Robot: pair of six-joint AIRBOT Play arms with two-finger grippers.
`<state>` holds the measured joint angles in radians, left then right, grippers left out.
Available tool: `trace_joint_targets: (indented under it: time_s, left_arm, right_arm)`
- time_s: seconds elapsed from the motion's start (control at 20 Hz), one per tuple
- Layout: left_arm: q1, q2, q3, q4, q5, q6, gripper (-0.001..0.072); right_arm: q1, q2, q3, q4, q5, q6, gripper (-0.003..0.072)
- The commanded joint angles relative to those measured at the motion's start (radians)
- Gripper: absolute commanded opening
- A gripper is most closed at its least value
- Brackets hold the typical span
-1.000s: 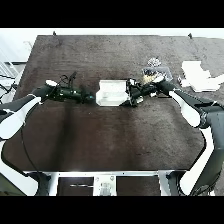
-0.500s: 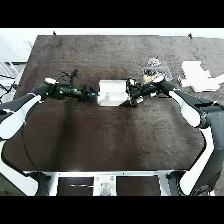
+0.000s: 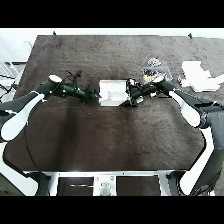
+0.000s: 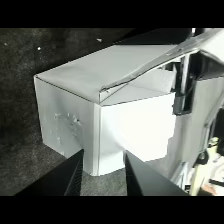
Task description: Fold the box and place the chain.
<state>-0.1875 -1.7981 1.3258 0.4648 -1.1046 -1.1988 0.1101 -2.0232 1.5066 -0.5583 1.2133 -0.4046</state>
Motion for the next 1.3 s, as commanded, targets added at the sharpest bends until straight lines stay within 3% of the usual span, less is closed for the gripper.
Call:
trace_joint_targets:
  time_s: [0.0,0.45,1.25]
  left_arm:
    - [-0.038,0.000,0.070,0.176,0.002,-0.138,0.0310]
    - [-0.148,0.000,0.221,0.502,0.032,-0.425,0.0311]
    - [-0.192,0.000,0.241,0.573,0.034,-0.533,0.0312]
  right_arm:
    - [0.001,0.000,0.000,0.000,0.000,0.000,0.0578]
    - [0.001,0.000,0.000,0.000,0.000,0.000,0.0578]
    - [0.001,0.000,0.000,0.000,0.000,0.000,0.0578]
